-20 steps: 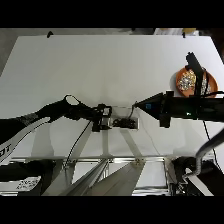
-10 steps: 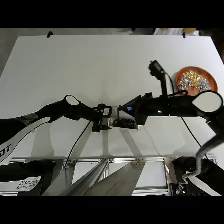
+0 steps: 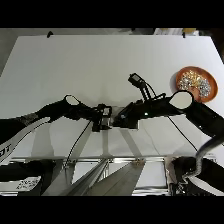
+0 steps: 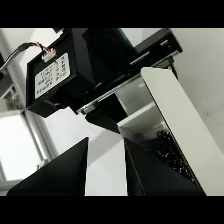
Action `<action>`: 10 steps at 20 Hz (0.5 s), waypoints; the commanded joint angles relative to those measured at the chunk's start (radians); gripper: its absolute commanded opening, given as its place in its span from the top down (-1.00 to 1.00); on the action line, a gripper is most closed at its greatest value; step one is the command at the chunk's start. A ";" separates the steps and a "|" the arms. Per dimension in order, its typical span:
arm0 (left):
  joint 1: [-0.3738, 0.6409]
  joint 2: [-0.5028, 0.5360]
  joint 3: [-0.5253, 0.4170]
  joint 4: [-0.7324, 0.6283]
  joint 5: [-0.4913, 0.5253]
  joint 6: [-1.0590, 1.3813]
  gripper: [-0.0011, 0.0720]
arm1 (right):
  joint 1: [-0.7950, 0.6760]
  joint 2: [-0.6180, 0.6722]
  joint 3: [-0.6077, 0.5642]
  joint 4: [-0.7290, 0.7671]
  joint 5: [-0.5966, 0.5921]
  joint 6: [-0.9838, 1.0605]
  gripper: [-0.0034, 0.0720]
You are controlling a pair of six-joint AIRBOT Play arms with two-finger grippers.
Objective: Fold the box and place the chain.
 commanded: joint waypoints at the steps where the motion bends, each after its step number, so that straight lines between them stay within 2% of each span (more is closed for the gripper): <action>1: 0.000 0.000 0.001 0.000 0.000 0.000 0.28 | 0.003 -0.016 0.048 -0.041 0.039 0.000 0.23; 3: 0.000 0.001 0.001 0.000 0.000 0.000 0.28 | -0.031 -0.016 0.134 -0.093 0.099 0.000 0.28; 5: 0.000 0.001 0.001 0.000 0.000 0.000 0.28 | -0.080 -0.016 0.209 -0.132 0.116 -0.001 0.80; 6: 0.000 0.001 0.001 0.000 0.000 0.000 0.28 | -0.108 -0.016 0.228 -0.143 0.107 -0.001 0.87; 8: 0.000 0.001 0.001 0.000 0.000 0.000 0.28 | -0.160 -0.025 0.232 -0.163 0.086 -0.001 0.87; 10: 0.000 0.001 0.001 0.000 0.000 0.000 0.28 | -0.189 -0.064 0.232 -0.195 0.114 0.001 0.87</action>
